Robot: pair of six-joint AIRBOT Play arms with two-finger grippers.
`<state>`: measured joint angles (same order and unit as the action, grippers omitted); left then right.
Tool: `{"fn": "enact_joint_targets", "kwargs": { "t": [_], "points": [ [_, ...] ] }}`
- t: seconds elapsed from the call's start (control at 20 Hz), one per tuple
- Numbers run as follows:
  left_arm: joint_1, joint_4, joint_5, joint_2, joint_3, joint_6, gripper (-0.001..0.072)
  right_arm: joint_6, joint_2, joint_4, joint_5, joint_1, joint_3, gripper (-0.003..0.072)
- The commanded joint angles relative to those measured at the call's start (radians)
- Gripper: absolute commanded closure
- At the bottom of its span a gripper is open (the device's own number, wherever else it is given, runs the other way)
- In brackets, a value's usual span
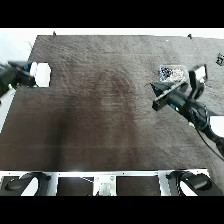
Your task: Fold the box and place the chain.
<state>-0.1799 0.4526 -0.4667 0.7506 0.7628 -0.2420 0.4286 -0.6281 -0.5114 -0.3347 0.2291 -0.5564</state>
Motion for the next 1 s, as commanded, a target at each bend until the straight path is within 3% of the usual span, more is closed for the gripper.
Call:
{"fn": "enact_joint_targets", "kwargs": {
  "t": [0.0, 0.2, 0.35, 0.55, 0.95],
  "points": [
    [0.071, -0.068, 0.103, -0.243, -0.283, 0.077, 0.0695, 0.023, 0.157, -0.001, 0.055, -0.001, 0.15, 0.0681],
    [0.103, -0.121, 0.111, -0.436, -0.545, 0.113, 0.0695, 0.066, 0.305, -0.001, 0.137, -0.001, 0.318, 0.068],
    [0.103, -0.124, 0.117, -0.51, -0.665, 0.112, 0.0694, 0.066, 0.395, -0.001, 0.154, -0.001, 0.432, 0.0679],
    [0.103, -0.128, 0.111, -0.514, -0.724, 0.112, 0.069, 0.069, 0.469, -0.001, 0.152, -0.001, 0.505, 0.0678],
    [0.103, -0.128, 0.109, -0.514, -0.727, 0.111, 0.0689, 0.069, 0.472, -0.001, 0.151, 0.0, 0.506, 0.0678]
  ]
}}
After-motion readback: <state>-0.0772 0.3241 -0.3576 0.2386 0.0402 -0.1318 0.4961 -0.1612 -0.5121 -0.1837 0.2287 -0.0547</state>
